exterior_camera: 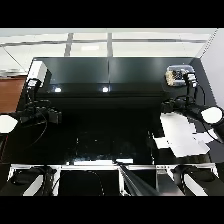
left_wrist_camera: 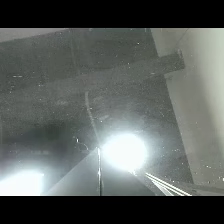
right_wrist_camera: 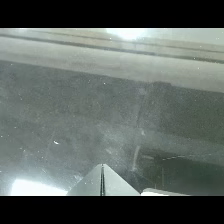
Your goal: Fold the box and place the chain.
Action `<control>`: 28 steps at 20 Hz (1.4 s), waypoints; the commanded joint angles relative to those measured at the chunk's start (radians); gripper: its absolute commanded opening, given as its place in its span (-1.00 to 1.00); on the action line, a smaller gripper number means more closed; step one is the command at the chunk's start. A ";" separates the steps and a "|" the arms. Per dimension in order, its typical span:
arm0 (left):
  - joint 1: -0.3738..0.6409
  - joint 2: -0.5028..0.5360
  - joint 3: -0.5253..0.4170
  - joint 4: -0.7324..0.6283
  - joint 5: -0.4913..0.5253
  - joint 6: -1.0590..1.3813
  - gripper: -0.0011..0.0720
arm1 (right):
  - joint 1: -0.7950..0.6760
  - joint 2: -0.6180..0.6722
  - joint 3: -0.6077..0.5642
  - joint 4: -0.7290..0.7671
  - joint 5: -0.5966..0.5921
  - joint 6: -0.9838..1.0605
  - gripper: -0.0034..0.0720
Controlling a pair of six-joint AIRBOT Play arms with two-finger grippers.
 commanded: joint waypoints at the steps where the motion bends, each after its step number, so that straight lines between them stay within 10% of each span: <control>1: 0.000 0.000 0.000 0.000 0.000 0.000 -0.91 | 0.001 0.000 0.000 0.000 0.000 0.000 -0.87; 17: 0.000 0.000 0.000 0.000 0.000 0.000 -0.91 | 0.002 0.000 0.000 0.049 -0.022 -0.003 -0.87; 25: 0.000 0.000 0.000 0.000 0.009 0.000 -0.91 | 0.002 0.000 0.000 0.334 -0.468 -0.004 -0.86; 26: -0.001 0.000 0.000 -0.004 0.031 0.000 -0.91 | 0.002 0.000 0.000 0.333 -0.521 -0.004 -0.70; 27: -0.001 0.000 0.000 -0.007 0.063 0.000 -0.91 | -0.005 0.000 0.000 0.329 -0.567 -0.011 0.51; 28: -0.001 0.000 0.000 -0.008 0.097 0.000 -0.91 | -0.018 0.000 0.000 0.291 -0.574 -0.052 0.99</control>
